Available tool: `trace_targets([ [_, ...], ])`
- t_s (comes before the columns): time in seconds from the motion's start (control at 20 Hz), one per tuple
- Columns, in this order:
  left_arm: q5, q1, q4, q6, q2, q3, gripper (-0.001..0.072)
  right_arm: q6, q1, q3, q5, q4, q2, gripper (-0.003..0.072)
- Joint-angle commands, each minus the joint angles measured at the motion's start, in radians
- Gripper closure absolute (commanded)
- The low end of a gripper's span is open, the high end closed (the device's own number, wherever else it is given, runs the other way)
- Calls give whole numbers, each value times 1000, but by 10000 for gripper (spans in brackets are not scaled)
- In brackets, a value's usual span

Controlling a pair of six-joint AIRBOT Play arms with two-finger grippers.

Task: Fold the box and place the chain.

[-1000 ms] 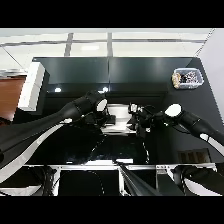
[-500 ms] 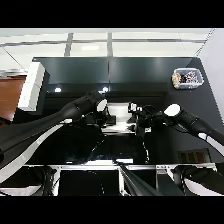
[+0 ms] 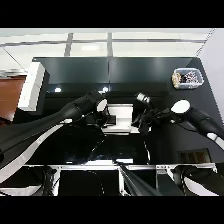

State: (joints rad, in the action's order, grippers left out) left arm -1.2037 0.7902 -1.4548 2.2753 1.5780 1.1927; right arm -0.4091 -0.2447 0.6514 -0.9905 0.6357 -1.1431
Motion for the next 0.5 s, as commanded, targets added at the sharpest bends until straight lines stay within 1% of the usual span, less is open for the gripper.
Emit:
trace_targets([
  [0.0,-2,0,-2,-2,0,1,684,-262,156,39,-182,39,97,668],
  [0.05,-2,0,-3,-2,0,1,683,-314,222,43,-199,39,124,668],
  [0.15,-1,0,-3,-2,0,1,683,-438,358,43,-192,51,141,668],
  [0.25,4,-1,-3,-2,1,1,683,-575,466,19,-109,123,140,668],
  [0.35,16,-1,-3,-2,3,1,683,-755,531,-46,-10,151,138,668],
  [0.45,16,-1,-2,-2,3,1,683,-821,537,-118,6,148,123,668],
])
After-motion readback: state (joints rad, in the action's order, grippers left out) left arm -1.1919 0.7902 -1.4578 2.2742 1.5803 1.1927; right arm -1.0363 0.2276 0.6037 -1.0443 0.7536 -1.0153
